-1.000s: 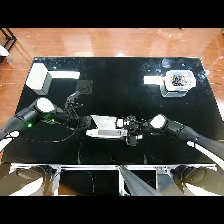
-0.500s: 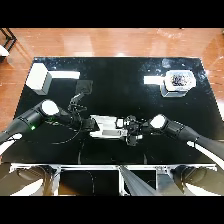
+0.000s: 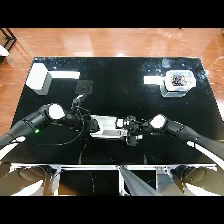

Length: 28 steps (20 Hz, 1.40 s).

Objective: Fold the box and place the chain.

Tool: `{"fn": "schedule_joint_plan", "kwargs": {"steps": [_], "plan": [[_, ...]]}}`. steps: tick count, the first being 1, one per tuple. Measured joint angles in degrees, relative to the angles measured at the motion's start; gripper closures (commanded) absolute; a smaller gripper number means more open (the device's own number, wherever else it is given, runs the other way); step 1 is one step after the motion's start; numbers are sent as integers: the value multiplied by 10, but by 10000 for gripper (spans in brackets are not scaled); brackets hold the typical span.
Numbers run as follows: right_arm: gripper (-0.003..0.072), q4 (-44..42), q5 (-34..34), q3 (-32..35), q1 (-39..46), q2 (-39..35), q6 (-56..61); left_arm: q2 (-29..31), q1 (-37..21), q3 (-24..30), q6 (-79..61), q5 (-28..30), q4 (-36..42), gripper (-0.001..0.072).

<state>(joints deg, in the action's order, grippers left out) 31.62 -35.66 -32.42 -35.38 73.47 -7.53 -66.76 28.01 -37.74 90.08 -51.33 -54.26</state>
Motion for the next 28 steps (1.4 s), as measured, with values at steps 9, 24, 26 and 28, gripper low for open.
{"fn": "schedule_joint_plan", "kwargs": {"steps": [9, 24, 26, 28], "plan": [[430, 0, 0, 0, 0, 0, 0, 0, 70, -10, 157, 40, -143, 161], [430, 0, 0, 0, 0, 0, 0, -35, 147, -60, 337, 6, -316, 214], [431, 0, 0, 0, 0, 0, 0, -37, 147, -64, 336, 1, -321, 213], [430, 0, 0, 0, 0, 0, 0, -37, 148, -66, 335, -2, -324, 212]]}}
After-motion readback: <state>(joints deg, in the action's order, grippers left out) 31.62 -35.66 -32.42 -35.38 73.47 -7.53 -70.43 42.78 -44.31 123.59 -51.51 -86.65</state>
